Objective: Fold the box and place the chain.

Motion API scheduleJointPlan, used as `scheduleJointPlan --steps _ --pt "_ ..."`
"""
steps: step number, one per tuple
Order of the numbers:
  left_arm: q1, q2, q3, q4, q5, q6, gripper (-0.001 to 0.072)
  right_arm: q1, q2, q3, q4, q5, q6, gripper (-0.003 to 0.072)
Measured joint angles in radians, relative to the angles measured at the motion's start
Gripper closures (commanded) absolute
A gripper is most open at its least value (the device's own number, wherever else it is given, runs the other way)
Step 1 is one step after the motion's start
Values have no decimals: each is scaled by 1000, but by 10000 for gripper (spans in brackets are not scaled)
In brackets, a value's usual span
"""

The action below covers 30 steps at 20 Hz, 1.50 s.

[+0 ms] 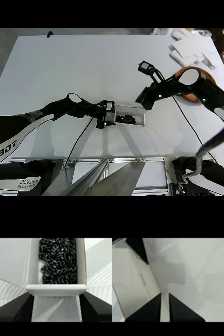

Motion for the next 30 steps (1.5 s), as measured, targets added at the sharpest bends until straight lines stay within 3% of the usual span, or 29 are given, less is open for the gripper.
scheduleJointPlan --steps 1,8,14,20,23,28,30 --pt "0 0 0 0 0 0 506 11 -3 -8 -4 7 -16 439" --pt "0 0 0 0 0 0 506 112 25 -34 -13 57 -128 432" --pt "0 0 0 0 0 0 506 183 46 -47 -64 54 -171 337" --pt "0 0 0 0 0 0 506 232 49 -56 -98 17 -177 338" --pt "0 0 0 0 1 -1 506 259 49 -57 -136 -29 -166 349" --pt "0 0 0 -3 6 -3 506 303 49 -57 -242 -89 -96 522" --pt "0 0 0 -3 6 -3 506 311 50 -57 -261 -99 -79 527"
